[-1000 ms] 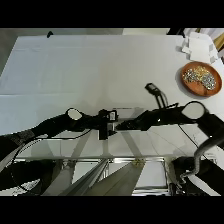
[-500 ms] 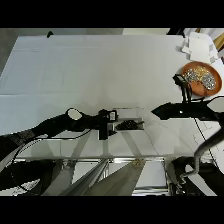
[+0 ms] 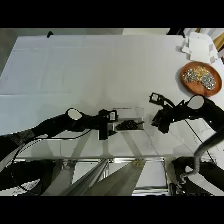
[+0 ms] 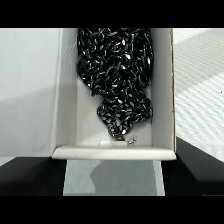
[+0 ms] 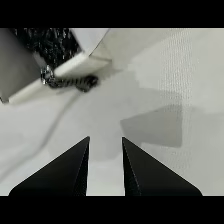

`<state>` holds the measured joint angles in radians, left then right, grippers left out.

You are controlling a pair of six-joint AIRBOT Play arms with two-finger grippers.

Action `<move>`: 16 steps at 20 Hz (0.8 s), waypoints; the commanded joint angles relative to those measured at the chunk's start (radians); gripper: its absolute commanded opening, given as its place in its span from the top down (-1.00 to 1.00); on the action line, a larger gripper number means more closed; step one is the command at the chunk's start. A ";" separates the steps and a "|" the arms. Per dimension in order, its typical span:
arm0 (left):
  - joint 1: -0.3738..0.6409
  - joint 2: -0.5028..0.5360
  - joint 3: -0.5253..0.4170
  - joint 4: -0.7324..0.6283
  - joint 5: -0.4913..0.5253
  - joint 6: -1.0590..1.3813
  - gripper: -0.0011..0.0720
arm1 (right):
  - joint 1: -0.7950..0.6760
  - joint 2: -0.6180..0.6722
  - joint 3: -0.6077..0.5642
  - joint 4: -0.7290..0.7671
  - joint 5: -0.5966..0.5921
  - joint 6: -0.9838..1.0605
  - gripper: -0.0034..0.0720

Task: Fold the box and place the chain.

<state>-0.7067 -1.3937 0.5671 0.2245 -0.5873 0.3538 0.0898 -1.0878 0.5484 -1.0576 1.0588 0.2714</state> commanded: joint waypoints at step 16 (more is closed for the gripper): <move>0.001 0.001 0.000 0.000 0.000 0.000 -0.16 | 0.014 -0.014 -0.074 0.212 -0.085 -0.595 0.29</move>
<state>-0.7067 -1.3937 0.5671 0.2245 -0.5873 0.3538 0.1032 -1.1007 0.4873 -0.8997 0.9981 -0.2901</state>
